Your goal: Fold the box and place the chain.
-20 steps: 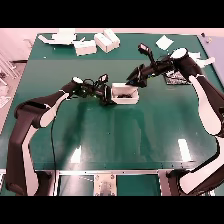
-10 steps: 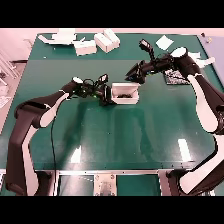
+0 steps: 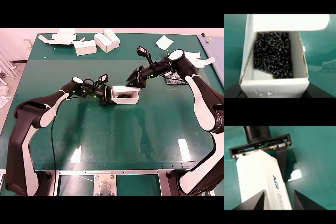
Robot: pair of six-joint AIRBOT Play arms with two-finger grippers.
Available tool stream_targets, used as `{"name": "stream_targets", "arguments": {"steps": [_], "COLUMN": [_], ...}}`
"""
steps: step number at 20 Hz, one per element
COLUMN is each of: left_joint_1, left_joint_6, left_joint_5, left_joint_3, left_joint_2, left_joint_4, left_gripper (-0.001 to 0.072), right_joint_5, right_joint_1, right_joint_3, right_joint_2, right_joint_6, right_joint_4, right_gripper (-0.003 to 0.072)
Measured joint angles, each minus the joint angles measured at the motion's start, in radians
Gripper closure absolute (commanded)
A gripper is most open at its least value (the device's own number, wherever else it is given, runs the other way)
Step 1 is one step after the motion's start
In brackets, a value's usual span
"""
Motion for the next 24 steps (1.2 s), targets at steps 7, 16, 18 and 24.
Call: {"name": "stream_targets", "arguments": {"steps": [7,16,18,24], "left_joint_1": [0.0,0.0,0.001,0.001], "left_joint_6": [0.0,0.0,-0.002,-0.005], "left_joint_5": [0.0,-0.001,0.0,0.002], "left_joint_3": [0.0,0.0,0.0,0.0], "left_joint_2": [0.0,0.0,0.0,0.0], "left_joint_4": [0.0,0.0,0.0,-0.001], "left_gripper": [0.0364,0.0364,0.0364,0.0364], "right_joint_5": [0.055,0.049,0.018,-0.048], "right_joint_1": [0.0,0.013,0.018,0.022], "right_joint_3": [0.0,-0.012,-0.019,-0.025], "right_joint_2": [0.0,-0.001,-0.001,0.0], "right_joint_6": [0.002,0.002,-0.001,-0.017], "right_joint_4": [-0.037,-0.063,-0.064,-0.061], "right_gripper": [0.0233,0.0248,0.0324,0.032]}}
